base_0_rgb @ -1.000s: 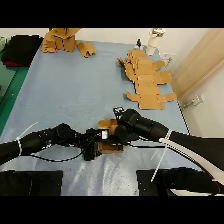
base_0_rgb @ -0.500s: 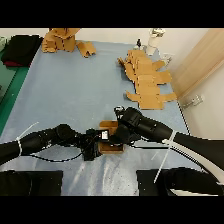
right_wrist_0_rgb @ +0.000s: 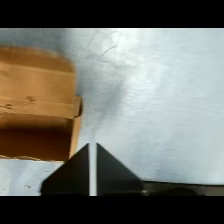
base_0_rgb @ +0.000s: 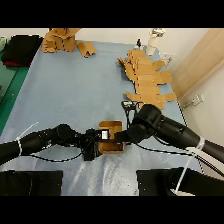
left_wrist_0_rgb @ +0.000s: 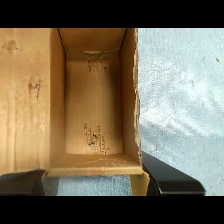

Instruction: Fold the box.

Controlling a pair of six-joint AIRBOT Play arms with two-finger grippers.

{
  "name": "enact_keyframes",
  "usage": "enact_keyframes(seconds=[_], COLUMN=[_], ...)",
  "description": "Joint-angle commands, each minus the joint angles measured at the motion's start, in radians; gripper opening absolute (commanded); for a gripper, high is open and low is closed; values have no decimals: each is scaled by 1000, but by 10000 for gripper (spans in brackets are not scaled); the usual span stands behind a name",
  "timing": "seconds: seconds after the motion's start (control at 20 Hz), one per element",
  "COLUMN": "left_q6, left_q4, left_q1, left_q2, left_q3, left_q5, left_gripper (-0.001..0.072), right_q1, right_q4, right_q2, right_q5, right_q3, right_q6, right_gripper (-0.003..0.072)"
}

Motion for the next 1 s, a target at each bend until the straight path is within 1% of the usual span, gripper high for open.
enact_keyframes(seconds=[0.0, 0.05, 0.1, 0.15, 0.2, 0.25, 0.3, 0.35, 0.4, 0.45, 0.5, 0.55, 0.65, 0.8, 0.95], left_q6=[0, 0, 0, 0, 0, 0, 0, 0, 0, 0, 0, 0, 0, 0, 0], left_q4=[0, 0, 0, 0, 0, 0, 0, 0, 0, 0, 0, 0, 0, 0, 0], left_q1=[1, 1, 1, 1, 1, 1, 1, 1, 1, 1, 1, 1, 1, 1, 1], left_q2=[0, 0, 0, 0, 0, 0, 0, 0, 0, 0, 0, 0, 0, 0, 0], left_q3=[0, 0, 0, 0, 0, 0, 0, 0, 0, 0, 0, 0, 0, 0, 0], left_q5=[1, 0, 0, 1, 1, 1, 0, 0, 0, 1, 1, 1, 0, 0, 1], left_gripper=[466, 466, 466, 466, 466, 466, 466, 466, 466, 466, 466, 466, 466, 466, 466], right_q1=[-68, -137, -220, -323, -424, -528, -618, -686, -731, -758, -763, -754, -715, -665, -629], right_q4=[-97, -93, -50, 61, 228, 453, 682, 873, 1028, 1149, 1210, 1234, 1234, 1234, 1229], right_q2=[39, 26, 3, -34, -78, -140, -208, -271, -329, -378, -409, -427, -424, -373, -315], right_q5=[-32, 18, 80, 167, 245, 293, 295, 255, 195, 125, 64, 2, -79, -51, -19], right_q3=[-5, -10, -9, -9, -9, -9, -9, -9, -9, -9, -9, -10, -31, -101, -175], right_q6=[-97, -174, -259, -380, -536, -737, -922, -1071, -1183, -1270, -1328, -1374, -1472, -1545, -1577], right_gripper=[3, 3, 3, 3, 3, 3, 2, 2, 2, 2, 2, 2, 2, 2, 2])
